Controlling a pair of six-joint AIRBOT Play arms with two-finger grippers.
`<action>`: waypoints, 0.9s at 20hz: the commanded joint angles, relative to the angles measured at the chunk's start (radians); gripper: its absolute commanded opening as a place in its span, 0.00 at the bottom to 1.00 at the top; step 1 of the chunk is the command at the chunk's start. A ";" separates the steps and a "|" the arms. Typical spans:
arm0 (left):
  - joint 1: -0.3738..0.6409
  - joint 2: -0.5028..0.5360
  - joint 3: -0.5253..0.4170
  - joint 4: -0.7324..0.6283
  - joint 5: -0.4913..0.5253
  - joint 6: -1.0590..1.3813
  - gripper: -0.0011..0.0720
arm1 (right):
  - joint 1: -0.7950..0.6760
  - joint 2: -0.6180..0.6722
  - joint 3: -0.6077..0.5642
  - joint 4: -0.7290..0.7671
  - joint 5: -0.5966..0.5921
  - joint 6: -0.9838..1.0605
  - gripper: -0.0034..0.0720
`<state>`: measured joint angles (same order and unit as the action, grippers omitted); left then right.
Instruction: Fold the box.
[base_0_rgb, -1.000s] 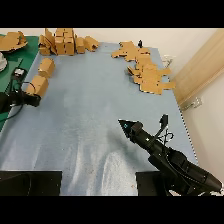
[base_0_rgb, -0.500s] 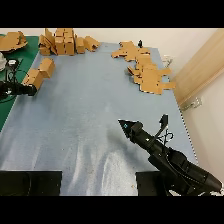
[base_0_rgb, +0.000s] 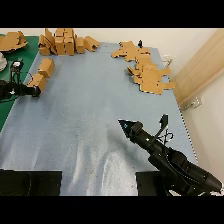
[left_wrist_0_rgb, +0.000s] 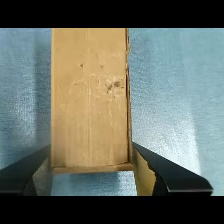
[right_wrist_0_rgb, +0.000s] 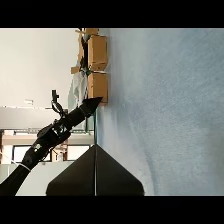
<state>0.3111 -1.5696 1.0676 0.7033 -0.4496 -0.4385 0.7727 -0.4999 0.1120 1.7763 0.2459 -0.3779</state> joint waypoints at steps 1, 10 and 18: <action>0.006 0.008 0.003 0.000 -0.027 -0.041 0.97 | 0.000 0.001 0.001 0.000 0.000 0.000 0.05; 0.132 0.170 0.003 0.116 -0.259 -0.113 0.97 | 0.000 0.001 0.001 -0.001 0.000 0.000 0.05; 0.035 0.370 0.003 0.006 -0.474 -0.081 0.03 | -0.038 -0.067 0.201 -0.345 -0.418 -0.017 0.05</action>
<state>0.4068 -1.2648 1.0698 0.7681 -0.8238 -0.5465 0.7528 -0.5285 0.2134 1.6165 0.0559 -0.3878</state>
